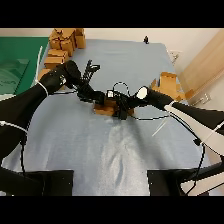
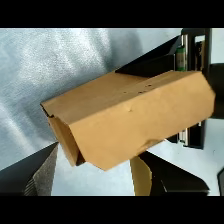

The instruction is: Fold the box.

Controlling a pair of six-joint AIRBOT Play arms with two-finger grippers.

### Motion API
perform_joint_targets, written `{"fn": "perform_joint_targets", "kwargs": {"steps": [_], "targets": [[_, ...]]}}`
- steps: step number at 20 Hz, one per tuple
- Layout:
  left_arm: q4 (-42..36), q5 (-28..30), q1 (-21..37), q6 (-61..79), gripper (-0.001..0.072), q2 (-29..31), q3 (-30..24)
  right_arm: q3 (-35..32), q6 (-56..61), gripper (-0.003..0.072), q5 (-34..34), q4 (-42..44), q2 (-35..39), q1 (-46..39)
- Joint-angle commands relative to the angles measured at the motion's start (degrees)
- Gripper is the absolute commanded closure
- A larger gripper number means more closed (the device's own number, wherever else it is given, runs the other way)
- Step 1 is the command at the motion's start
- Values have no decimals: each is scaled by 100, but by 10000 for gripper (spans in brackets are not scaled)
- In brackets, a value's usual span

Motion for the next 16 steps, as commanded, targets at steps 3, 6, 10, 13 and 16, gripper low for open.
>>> {"fn": "perform_joint_targets", "kwargs": {"steps": [3, 6, 10, 13, 16], "targets": [[573, 131, -2, -577, 49, -13, 26, 0, 15, 176, 11, 13, 4, 0], [575, 417, -9, -739, 50, -229, 26, 0, 17, 176, 11, 13, 4, 0], [597, 525, -61, -741, 50, -610, 26, 0, 20, 176, 11, 17, 4, 2], [1088, 619, -260, -1067, 50, -682, 26, 0, 17, 176, 9, 22, 4, 2], [1628, 702, -472, -1478, 50, -684, 33, 0, 20, 176, 9, 26, 4, 2]]}}
